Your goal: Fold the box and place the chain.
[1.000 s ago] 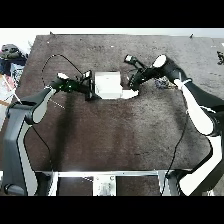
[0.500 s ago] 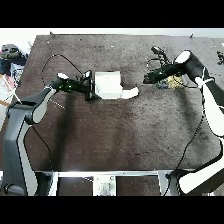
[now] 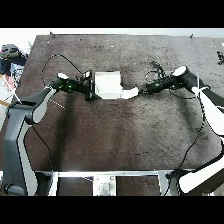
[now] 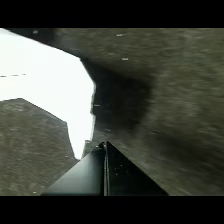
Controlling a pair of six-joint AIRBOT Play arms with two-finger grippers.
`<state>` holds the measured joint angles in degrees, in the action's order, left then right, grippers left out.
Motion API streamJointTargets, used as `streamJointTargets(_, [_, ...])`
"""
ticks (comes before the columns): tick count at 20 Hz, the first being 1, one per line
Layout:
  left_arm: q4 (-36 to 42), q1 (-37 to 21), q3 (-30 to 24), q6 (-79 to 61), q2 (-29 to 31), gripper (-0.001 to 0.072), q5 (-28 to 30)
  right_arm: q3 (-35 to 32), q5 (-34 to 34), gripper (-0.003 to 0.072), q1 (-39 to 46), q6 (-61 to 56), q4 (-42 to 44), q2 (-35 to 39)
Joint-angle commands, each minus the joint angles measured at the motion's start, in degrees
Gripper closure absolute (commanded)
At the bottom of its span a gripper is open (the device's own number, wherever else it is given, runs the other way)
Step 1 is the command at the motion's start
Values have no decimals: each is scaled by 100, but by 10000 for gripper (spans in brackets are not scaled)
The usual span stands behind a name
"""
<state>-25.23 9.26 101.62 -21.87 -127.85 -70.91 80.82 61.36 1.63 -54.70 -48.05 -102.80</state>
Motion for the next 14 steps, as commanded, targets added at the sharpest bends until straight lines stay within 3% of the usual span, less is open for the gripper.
streamJointTargets(1, [0,-2,-2,-2,0,372,-2,-219,-162,668,-4,479,758,-131])
streamJointTargets(5, [0,-2,-2,-4,0,372,0,-216,-160,667,-144,1051,1416,-332])
streamJointTargets(7, [0,-2,-2,-2,0,372,0,-210,-149,437,-227,1246,1698,-354])
streamJointTargets(13, [0,-2,-2,-2,0,372,-2,68,70,430,-334,1207,2131,-354])
streamJointTargets(14, [0,-2,-2,-4,0,372,0,114,72,256,-398,1113,2127,-354])
